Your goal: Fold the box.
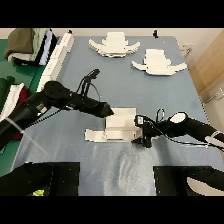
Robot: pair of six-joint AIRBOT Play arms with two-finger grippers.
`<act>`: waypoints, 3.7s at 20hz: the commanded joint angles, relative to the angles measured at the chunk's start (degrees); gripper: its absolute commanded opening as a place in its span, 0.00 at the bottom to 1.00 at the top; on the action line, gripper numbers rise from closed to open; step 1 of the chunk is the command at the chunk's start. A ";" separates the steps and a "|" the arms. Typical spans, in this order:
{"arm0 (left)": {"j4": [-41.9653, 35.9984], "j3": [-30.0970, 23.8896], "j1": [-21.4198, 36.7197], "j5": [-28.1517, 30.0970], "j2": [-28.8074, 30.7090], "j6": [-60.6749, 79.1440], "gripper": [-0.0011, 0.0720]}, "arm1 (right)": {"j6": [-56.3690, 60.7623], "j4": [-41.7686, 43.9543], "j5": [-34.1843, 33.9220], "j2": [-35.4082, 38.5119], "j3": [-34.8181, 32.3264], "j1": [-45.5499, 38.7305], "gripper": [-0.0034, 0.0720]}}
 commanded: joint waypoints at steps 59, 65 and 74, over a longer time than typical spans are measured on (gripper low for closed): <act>-22.32 -23.04 -7.10 16.57 -4.79 83.73 0.95 | 0.07 0.04 0.00 0.00 0.02 -0.02 0.76; -21.81 -23.02 -6.99 19.26 -4.61 83.08 0.66 | 0.07 0.04 0.00 0.00 0.02 -0.02 0.76; -6.14 -23.02 -6.99 18.51 3.28 65.55 0.04 | 0.09 0.04 0.00 0.00 0.02 -0.02 0.76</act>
